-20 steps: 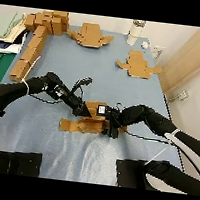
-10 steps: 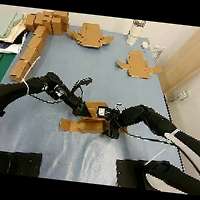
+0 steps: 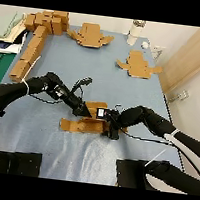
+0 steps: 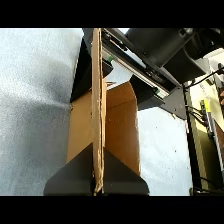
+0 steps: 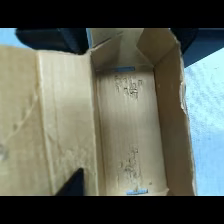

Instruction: Fold the box.

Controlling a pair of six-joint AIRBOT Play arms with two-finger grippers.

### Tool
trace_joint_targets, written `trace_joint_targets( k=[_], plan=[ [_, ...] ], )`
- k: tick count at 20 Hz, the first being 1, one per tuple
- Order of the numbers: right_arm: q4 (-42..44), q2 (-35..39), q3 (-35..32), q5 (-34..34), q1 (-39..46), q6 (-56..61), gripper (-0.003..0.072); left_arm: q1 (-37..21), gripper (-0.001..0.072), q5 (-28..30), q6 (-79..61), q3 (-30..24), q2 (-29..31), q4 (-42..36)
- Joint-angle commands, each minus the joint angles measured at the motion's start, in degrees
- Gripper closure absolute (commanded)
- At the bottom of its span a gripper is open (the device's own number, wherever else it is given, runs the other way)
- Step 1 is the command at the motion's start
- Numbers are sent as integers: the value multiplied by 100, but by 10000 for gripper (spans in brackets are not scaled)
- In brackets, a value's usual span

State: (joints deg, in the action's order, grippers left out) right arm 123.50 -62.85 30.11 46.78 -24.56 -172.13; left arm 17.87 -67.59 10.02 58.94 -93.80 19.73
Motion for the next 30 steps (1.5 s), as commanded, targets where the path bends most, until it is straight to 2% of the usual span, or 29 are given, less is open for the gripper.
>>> trace_joint_targets(
  k=[1, 3, 30],
  plan=[
    [-4, -4, -11, -131, -22, 2, 63, -2, 696, 0, 0, 0, -2, 2],
    [-7, -7, -13, -103, -22, 2, 179, -2, 696, 0, 0, 0, -2, 2],
    [15, -101, -7, 72, -22, 4, 179, -9, 696, -33, 308, 4, -2, -181]
  ],
)
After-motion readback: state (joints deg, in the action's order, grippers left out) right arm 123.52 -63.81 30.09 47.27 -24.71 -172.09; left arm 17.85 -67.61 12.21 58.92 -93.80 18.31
